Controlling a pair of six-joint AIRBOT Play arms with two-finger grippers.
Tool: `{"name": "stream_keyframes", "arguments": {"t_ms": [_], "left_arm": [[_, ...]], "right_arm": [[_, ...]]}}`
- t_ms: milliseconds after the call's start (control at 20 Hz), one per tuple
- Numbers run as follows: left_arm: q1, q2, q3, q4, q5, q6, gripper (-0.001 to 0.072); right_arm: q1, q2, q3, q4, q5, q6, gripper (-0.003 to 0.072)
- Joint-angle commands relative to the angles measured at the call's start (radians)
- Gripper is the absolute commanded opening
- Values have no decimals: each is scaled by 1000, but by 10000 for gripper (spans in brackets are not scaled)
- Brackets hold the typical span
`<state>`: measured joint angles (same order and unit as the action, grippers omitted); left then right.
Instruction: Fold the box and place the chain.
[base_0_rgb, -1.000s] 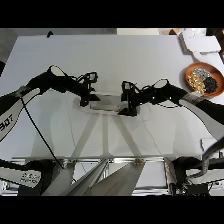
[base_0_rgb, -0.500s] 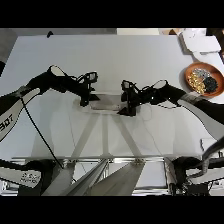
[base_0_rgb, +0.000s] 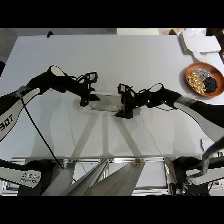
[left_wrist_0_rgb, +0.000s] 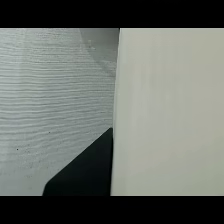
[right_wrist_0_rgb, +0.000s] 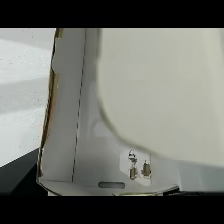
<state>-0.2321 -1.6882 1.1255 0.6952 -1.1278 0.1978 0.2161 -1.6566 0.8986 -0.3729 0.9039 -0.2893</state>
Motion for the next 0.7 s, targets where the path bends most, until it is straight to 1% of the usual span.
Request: {"name": "stream_keyframes", "arguments": {"t_ms": [0, 650], "left_arm": [[0, 1, 1, 0, 2, 0, 12], [0, 1, 1, 0, 2, 0, 12]], "right_arm": [[9, -9, -1, 14, -27, 13, 692], [21, -6, -1, -34, -47, 31, 692]]}}
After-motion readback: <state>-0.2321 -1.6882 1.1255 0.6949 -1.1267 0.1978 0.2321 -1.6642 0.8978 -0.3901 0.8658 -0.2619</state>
